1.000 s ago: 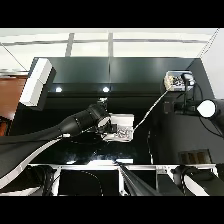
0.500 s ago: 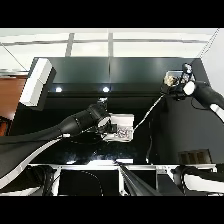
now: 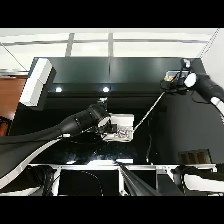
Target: Fold the box and place the chain.
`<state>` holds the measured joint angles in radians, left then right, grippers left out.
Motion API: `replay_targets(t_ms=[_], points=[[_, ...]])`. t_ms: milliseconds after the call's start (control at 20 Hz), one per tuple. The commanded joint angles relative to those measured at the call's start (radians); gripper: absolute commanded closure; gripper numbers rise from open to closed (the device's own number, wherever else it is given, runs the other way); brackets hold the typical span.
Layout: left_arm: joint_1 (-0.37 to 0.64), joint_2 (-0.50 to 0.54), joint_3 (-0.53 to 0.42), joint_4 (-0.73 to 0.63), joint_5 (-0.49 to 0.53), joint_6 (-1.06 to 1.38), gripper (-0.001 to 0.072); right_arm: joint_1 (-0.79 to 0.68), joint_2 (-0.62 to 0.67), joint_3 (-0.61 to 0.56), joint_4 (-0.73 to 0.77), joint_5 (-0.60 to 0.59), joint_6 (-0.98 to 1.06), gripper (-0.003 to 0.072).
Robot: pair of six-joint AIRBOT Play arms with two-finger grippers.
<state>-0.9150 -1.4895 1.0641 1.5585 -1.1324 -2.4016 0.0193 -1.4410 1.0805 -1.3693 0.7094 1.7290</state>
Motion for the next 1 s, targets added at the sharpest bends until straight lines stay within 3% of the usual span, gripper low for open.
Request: replay_targets(t_ms=[0,200,400,550,800,950], points=[[0.001,0.000,0.000,0.000,-0.003,0.000,0.0680,0.000,0.201,0.004,0.012,0.167,-0.095,0.0671],[0.000,0.000,0.000,0.000,-0.003,0.000,0.0681,0.002,0.516,0.008,0.079,0.283,-0.188,0.0671],[0.000,0.000,0.000,0.000,-0.003,0.000,0.0681,0.002,0.739,0.015,0.299,0.394,-0.270,0.0671],[0.000,0.000,0.000,0.000,-0.005,0.000,0.0681,0.002,0.820,0.016,0.431,0.447,-0.314,0.0671],[0.000,0.000,0.000,0.000,-0.006,0.000,0.0681,0.003,0.831,0.030,0.596,0.496,-0.351,0.0671],[0.000,0.000,0.000,0.000,-0.006,0.000,0.0681,0.003,0.832,0.011,0.595,0.599,-0.353,0.0671]])
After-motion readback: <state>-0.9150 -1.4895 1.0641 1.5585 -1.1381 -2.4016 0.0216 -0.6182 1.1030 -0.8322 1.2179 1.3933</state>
